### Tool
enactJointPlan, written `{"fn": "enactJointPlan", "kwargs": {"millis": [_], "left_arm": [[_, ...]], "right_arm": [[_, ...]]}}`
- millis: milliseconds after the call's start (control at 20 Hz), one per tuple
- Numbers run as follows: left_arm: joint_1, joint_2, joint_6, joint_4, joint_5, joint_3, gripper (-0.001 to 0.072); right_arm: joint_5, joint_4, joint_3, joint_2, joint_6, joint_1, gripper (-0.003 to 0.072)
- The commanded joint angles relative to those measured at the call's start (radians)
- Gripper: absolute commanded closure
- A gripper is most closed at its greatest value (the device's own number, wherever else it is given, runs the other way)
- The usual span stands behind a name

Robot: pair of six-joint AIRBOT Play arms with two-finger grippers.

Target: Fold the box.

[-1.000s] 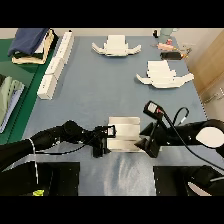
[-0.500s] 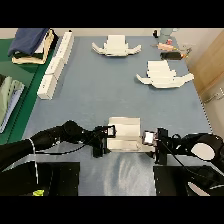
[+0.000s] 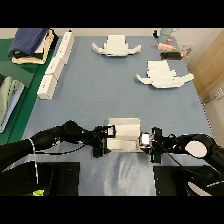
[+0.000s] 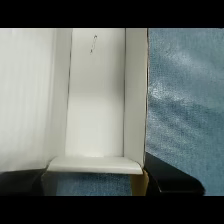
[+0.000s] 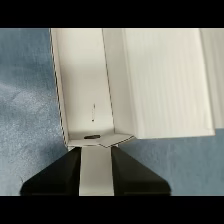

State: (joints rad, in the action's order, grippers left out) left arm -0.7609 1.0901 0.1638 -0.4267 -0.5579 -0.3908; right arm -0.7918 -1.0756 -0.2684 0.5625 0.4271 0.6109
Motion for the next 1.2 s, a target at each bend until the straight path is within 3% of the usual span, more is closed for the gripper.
{"fn": "enactJointPlan", "kwargs": {"millis": [0, 150, 200, 300, 900, 950, 1000, 1050, 1100, 1150], "left_arm": [[0.0, 0.0, 0.0, 0.0, 0.0, -0.001, 0.0232], [0.0, 0.0, 0.0, 0.0, 0.0, -0.001, 0.0232], [0.0, 0.0, 0.0, 0.0, 0.0, -0.001, 0.0232], [0.0, 0.0, 0.0, 0.0, 0.0, -0.001, 0.0231], [0.0, 0.0, 0.0, 0.0, 0.0, -0.001, 0.0232], [0.0, 0.0, 0.0, 0.0, 0.0, -0.001, 0.0232], [0.0, 0.0, 0.0, 0.0, 0.0, -0.001, 0.0232], [0.0, 0.0, 0.0, 0.0, 0.0, -0.001, 0.0231], [0.0, 0.0, 0.0, 0.0, 0.0, -0.001, 0.0232], [0.0, 0.0, 0.0, 0.0, 0.0, -0.001, 0.0231]], "right_arm": [[0.061, 0.137, 0.001, 0.068, -0.132, 0.001, 0.0428], [0.102, 0.207, 0.001, 0.109, -0.226, 0.001, 0.0425], [0.106, 0.217, 0.0, 0.121, -0.235, 0.001, 0.0383], [0.114, 0.236, 0.001, 0.145, -0.235, 0.001, 0.0087], [0.107, 0.234, 0.0, 0.159, -0.234, 0.0, 0.0083], [0.1, 0.234, -0.001, 0.159, -0.233, 0.0, 0.0126], [0.093, 0.234, -0.002, 0.159, -0.233, 0.0, 0.0241], [0.094, 0.234, -0.002, 0.159, -0.232, 0.0, 0.0289], [0.095, 0.234, -0.002, 0.159, -0.234, 0.0, 0.0289], [0.101, 0.235, -0.002, 0.159, -0.234, 0.0, 0.0217]]}}
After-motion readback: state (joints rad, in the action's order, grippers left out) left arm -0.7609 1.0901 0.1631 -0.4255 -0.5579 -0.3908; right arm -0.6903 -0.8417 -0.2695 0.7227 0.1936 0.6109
